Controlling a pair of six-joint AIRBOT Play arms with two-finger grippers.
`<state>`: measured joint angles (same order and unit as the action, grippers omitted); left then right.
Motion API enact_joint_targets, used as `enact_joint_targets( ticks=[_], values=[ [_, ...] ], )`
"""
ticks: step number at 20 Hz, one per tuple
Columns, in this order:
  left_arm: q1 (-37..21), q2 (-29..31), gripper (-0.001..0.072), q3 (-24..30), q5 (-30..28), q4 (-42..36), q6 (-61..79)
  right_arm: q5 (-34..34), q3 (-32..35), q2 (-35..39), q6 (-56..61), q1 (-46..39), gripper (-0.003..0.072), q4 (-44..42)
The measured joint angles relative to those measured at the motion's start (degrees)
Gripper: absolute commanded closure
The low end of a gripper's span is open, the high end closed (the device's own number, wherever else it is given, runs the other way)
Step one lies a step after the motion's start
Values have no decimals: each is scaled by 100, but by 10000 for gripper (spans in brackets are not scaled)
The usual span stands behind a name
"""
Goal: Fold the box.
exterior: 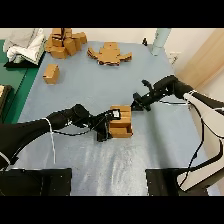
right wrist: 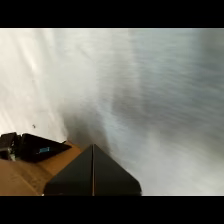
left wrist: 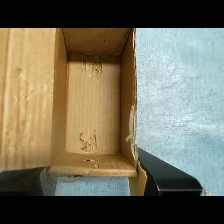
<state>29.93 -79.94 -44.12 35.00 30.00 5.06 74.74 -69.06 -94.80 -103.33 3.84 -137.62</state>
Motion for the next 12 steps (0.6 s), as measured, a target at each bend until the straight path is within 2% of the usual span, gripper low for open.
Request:
enact_joint_targets(
  ticks=[2, 5, 10, 12],
  values=[
    [0, 0, 202, 0, 2, 0, 0, 179, -17, -20, -470, 216, 684, -249],
    [0, 0, 202, 0, 4, 0, 0, 225, 249, 356, -1082, 472, 684, -363],
    [0, 0, 202, 0, 0, 0, 0, 76, 1217, 1436, -1766, 732, 683, -396],
    [0, 0, 202, 0, 0, 0, 0, -197, 1657, 1873, -1904, 841, 683, -247]
  ],
)
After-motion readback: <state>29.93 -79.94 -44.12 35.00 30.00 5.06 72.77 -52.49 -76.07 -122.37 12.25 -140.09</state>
